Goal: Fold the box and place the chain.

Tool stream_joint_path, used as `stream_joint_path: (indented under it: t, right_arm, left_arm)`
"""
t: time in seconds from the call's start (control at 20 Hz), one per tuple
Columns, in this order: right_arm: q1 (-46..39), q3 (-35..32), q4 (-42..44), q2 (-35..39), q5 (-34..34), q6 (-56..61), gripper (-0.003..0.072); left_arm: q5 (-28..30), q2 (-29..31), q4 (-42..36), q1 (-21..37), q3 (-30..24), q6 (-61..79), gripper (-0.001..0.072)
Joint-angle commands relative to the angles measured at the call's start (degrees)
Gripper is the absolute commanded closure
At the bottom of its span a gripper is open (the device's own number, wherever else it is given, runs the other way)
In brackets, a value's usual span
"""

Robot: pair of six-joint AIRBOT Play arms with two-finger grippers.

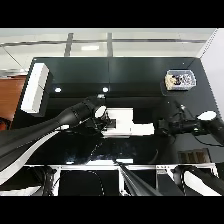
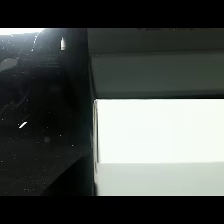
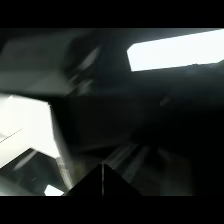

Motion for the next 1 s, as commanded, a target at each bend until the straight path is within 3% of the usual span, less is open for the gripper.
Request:
stream_joint_path:
  t: [0.0, 0.15, 0.2, 0.25, 0.3, 0.4, 0.55, 0.6, 0.65, 0.95]
  right_arm:
    - [6.2, -0.4, 14.0, -5.2, 0.3, -9.9, 0.0673]
    - [7.7, 2.5, 16.4, -5.3, 1.5, -14.5, 0.0671]
    - [7.7, 3.5, 16.0, -5.3, 2.5, -14.4, 0.0606]
    - [7.7, 4.6, 15.7, -5.3, 4.1, -14.4, 0.0285]
    - [7.7, 5.6, 15.8, -5.3, 5.9, -14.4, 0.0155]
    - [8.7, 6.7, 16.0, -5.3, 8.8, -14.3, 0.0155]
    - [14.0, 7.9, 15.6, -5.3, 5.7, -10.0, 0.0157]
    - [16.1, 8.6, 15.3, -5.3, 4.3, -8.7, 0.0207]
    - [18.3, 9.5, 14.4, -5.3, 3.0, -7.3, 0.0325]
    - [28.4, 15.5, -0.3, -5.3, -3.8, 8.3, 0.0328]
  left_arm:
    - [0.1, 0.0, 0.0, 0.0, 0.0, 0.0, 0.0688]
    - [0.1, 0.0, 0.0, 0.0, 0.0, 0.0, 0.0688]
    - [0.0, 0.0, 0.0, 0.0, 0.0, 0.0, 0.0688]
    - [0.1, 0.0, 0.0, 0.0, 0.0, 0.0, 0.0688]
    - [0.1, 0.0, 0.0, 0.0, 0.0, 0.0, 0.0688]
    - [0.1, 0.0, 0.0, 0.0, 0.0, 0.0, 0.0688]
    - [0.1, 0.0, 0.0, 0.0, 0.0, 0.0, 0.0688]
    - [0.1, 0.0, 0.0, 0.0, 0.0, 0.0, 0.0688]
    - [0.1, 0.0, 0.0, 0.0, 0.0, 0.0, 0.0688]
    - [0.1, 0.0, 0.0, 0.0, 0.0, 0.0, 0.0688]
